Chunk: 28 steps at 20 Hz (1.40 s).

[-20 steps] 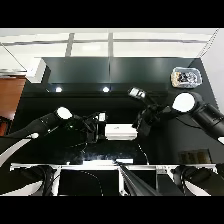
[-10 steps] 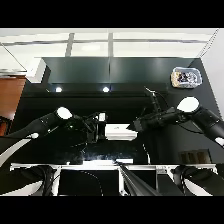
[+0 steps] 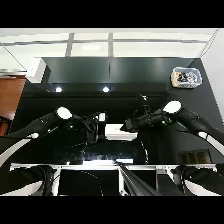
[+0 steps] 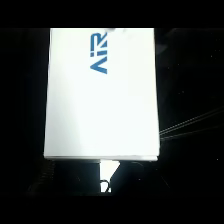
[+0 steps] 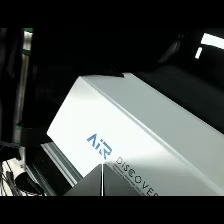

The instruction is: Fold the box and place the chain.

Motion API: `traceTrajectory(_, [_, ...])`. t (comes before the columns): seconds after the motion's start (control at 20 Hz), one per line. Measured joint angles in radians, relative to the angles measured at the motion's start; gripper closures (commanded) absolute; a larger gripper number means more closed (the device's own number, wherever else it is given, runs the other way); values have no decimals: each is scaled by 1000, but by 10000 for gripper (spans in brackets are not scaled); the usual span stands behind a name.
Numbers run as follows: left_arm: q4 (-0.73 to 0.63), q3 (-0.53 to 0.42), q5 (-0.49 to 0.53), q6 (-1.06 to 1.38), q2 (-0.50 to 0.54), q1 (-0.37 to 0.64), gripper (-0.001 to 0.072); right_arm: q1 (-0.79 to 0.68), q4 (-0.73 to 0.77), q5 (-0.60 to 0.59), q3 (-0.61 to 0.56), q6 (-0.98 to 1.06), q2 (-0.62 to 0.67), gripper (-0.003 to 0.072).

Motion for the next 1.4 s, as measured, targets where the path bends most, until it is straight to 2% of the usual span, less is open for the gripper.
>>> traceTrajectory(1.05, [-1, 0, 0, -2, 0, 0, 304, 7, -61, -45, -8, 7, -26, 672])
traceTrajectory(1.2, [-3, 0, -1, -4, 0, 0, 304, 1, -93, -6, 19, 2, 8, 671])
traceTrajectory(1.4, [-2, 0, -2, -3, 0, 0, 304, -64, -67, 103, 74, -5, 122, 671])
